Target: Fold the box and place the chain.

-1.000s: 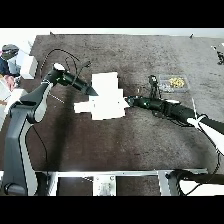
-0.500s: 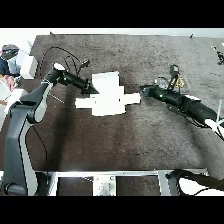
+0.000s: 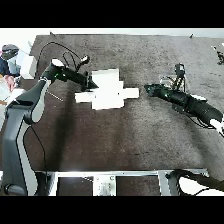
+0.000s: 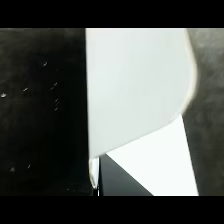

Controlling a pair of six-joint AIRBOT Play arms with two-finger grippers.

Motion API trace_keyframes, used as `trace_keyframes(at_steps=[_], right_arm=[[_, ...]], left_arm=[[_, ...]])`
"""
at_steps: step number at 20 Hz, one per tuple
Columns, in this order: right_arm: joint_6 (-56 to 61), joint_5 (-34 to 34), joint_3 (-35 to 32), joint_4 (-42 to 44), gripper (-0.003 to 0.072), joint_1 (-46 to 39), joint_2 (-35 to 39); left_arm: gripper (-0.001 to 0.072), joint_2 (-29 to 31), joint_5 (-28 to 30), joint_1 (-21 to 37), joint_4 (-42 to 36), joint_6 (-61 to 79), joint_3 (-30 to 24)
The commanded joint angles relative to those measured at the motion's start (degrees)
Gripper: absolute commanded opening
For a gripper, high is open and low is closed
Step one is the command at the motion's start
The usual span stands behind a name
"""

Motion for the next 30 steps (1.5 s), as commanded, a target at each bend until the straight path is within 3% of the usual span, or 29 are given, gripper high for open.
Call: trace_keyframes(at_steps=[1, 9, 15, 22, 29, 30], right_arm=[[0.04, -0.07, 0.04, -0.52, 0.0284, -0.13, -0.15], [0.02, -0.02, 0.04, -2.86, 0.0285, -0.13, -0.15], [0.02, -0.04, 0.04, -3.96, 0.0285, -0.11, -0.15], [-1.07, 0.02, 0.04, -4.17, 0.0314, 0.09, -0.15], [-11.5, 0.02, 0.04, -4.35, 0.0317, 2.99, -0.15], [-13.22, 0.0, 0.04, -4.66, 0.0427, 3.08, -0.15]], left_arm=[[0.0009, 0.92, 1.11, -1.84, 6.12, 0.26, -0.02], [0.0009, 0.85, 4.72, -2.75, 5.86, 2.16, -0.22], [0.0007, 0.85, 8.98, -2.47, 1.75, 4.11, -3.91], [0.0008, 0.85, 10.78, -2.51, 4.09, 6.6, -4.7], [0.0012, 0.87, 11.15, -2.51, 4.61, 8.02, -5.14], [0.0012, 0.87, 11.15, -2.51, 4.63, 8.02, -5.14]])
